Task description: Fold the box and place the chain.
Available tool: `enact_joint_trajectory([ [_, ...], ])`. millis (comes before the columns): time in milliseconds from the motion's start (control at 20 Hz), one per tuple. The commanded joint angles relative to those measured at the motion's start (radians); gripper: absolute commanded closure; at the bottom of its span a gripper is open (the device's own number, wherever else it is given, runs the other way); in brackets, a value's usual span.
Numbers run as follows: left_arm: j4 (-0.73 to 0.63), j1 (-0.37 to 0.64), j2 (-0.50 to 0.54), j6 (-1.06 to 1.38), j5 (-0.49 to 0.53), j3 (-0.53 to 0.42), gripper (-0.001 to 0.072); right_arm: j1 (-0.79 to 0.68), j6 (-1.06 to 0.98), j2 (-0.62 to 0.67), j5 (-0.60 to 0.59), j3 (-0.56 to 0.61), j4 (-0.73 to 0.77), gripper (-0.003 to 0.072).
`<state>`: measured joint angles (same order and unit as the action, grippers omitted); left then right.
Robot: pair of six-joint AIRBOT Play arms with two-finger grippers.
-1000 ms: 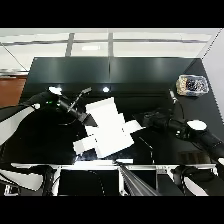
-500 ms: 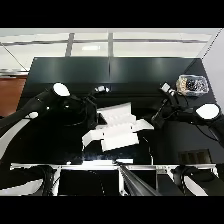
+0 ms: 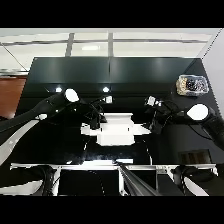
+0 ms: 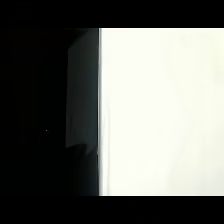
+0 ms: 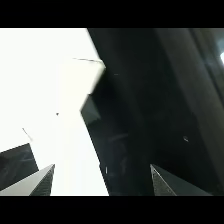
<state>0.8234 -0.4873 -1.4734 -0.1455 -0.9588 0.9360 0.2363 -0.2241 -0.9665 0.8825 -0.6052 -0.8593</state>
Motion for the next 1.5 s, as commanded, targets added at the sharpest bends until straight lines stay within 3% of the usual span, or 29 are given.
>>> enact_joint_trajectory([
  [0, 0.029, -0.003, -0.027, 0.011, 0.022, 0.0, 0.0685, 0.047, 0.016, -0.032, 0.004, 0.0, -0.018, 0.0],
  [150, 0.029, -0.003, -0.027, 0.011, 0.011, 0.001, 0.0684, 0.068, 0.01, -0.032, 0.036, 0.038, -0.072, 0.0],
  [400, 0.029, -0.003, -0.027, 0.011, 0.011, 0.001, 0.0684, 0.136, 0.014, -0.032, 0.023, 0.152, -0.008, 0.0],
  [700, 0.029, -0.003, -0.027, 0.01, 0.008, 0.001, 0.0685, 0.304, 0.021, -0.032, -0.231, 0.186, 0.102, 0.0],
  [850, 0.028, -0.003, -0.027, 0.007, -0.003, 0.001, 0.0684, 0.313, 0.02, -0.032, -0.393, 0.164, 0.066, 0.0],
  [1050, 0.029, -0.003, -0.027, 0.008, -0.019, 0.001, 0.0684, 0.313, 0.025, -0.032, -0.308, 0.085, -0.013, 0.0],
  [1450, 0.028, -0.003, -0.027, 0.008, -0.017, 0.001, 0.0685, 0.294, 0.074, -0.032, -0.318, 0.076, -0.013, -0.0001],
])
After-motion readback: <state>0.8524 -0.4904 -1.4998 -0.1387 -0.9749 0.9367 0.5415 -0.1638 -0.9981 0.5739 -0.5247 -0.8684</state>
